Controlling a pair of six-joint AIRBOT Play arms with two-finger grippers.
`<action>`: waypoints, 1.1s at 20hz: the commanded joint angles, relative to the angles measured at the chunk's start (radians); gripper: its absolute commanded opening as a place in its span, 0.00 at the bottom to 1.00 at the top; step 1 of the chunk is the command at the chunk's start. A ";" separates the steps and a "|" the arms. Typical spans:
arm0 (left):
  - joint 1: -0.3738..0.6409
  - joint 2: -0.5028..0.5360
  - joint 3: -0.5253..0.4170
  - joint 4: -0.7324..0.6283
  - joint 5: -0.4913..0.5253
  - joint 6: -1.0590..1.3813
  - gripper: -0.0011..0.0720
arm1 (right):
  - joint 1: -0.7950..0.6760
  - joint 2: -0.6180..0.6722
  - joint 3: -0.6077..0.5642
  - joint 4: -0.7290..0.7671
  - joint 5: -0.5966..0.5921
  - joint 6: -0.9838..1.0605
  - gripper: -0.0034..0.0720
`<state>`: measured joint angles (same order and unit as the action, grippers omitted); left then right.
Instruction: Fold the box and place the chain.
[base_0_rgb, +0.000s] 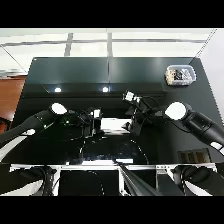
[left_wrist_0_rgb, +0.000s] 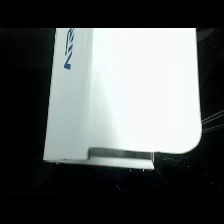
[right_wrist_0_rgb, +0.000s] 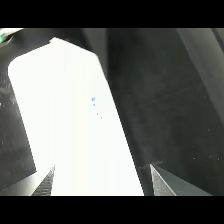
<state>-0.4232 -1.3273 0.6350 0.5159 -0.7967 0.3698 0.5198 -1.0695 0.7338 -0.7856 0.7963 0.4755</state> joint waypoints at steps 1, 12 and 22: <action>0.000 -0.001 0.001 0.000 0.001 0.000 0.64 | 0.011 -0.002 0.001 -0.036 0.008 -0.063 0.98; 0.000 -0.001 0.001 0.000 0.001 0.000 0.65 | 0.037 -0.022 -0.002 -0.065 0.019 -0.060 0.36; 0.000 -0.001 0.001 0.000 0.001 0.000 0.64 | 0.037 -0.023 -0.002 -0.065 0.021 -0.056 0.36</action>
<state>-0.4232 -1.3273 0.6350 0.5156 -0.7959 0.3698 0.5564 -1.0916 0.7326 -0.8497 0.8181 0.4179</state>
